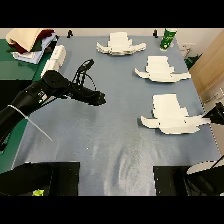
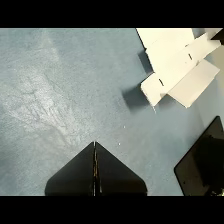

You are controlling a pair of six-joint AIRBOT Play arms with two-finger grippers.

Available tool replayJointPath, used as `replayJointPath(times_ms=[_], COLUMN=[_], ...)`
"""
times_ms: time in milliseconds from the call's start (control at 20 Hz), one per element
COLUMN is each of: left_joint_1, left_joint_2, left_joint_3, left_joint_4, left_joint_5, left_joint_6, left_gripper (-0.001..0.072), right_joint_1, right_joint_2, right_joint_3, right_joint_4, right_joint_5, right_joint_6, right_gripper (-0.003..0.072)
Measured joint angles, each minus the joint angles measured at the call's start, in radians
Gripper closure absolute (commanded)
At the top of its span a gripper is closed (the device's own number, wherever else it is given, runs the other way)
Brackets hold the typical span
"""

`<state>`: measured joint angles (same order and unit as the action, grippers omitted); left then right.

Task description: Fold the box.

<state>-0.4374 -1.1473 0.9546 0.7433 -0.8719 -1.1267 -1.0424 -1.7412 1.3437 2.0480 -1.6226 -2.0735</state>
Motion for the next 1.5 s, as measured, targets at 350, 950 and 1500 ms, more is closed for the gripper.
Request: replayJointPath(times_ms=[350, 950, 1500], left_joint_1=[0.000, 0.097, 0.240], left_joint_2=[0.000, 0.000, 0.002], left_joint_3=[0.000, 0.000, 0.000], left_joint_4=[-0.011, -0.011, -0.010], left_joint_5=[-0.007, -0.113, -0.406], left_joint_6=[0.000, 0.000, 0.047], left_gripper=[0.0696, 0.0696, 0.0696], right_joint_1=[0.068, 0.426, 0.711], right_joint_2=[-0.009, 0.275, 0.818], right_joint_3=[0.000, -0.326, -0.884], right_joint_4=[0.067, 0.259, 0.252], right_joint_5=[-0.056, 0.146, 0.526], right_joint_6=[-0.016, 0.071, 0.285], right_gripper=[0.0683, 0.0686, 0.0471])
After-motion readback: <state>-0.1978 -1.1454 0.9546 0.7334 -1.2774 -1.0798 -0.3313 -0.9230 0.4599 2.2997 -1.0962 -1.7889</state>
